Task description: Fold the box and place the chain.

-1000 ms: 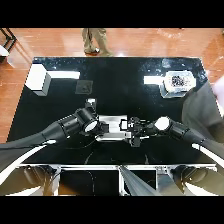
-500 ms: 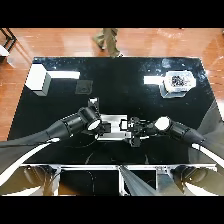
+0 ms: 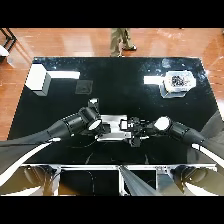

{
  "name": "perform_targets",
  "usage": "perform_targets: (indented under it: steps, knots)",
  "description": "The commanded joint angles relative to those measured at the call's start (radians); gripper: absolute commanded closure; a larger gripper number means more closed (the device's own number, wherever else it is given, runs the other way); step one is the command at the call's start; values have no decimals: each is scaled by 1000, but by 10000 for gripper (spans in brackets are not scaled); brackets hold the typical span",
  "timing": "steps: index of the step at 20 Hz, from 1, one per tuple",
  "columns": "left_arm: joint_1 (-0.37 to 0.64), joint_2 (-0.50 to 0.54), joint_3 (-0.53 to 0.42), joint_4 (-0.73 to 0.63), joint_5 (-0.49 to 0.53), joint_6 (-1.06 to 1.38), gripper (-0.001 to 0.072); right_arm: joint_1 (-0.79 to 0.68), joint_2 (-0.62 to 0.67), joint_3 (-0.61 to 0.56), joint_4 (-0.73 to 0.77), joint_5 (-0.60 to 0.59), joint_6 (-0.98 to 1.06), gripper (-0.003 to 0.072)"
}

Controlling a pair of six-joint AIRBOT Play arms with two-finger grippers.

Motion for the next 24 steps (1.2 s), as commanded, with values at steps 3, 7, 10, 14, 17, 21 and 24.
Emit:
perform_targets:
  steps: [3,7,10,14,17,21,24]
  knots:
    - [0,-3,0,-3,-3,0,469,0,0,0,0,0,0,354]
    - [0,-5,1,-23,3,2,672,0,0,0,0,0,0,354]
    - [0,-5,1,-23,2,9,690,0,0,0,0,0,0,354]
    - [0,-5,2,-23,-6,9,680,0,0,0,0,0,1,354]
    - [0,1,3,-26,-38,7,219,0,0,0,0,0,0,354]
    - [0,21,4,-17,-53,9,191,0,0,0,0,0,1,354]
    - [0,18,-3,-18,-27,14,193,0,0,0,0,0,1,354]
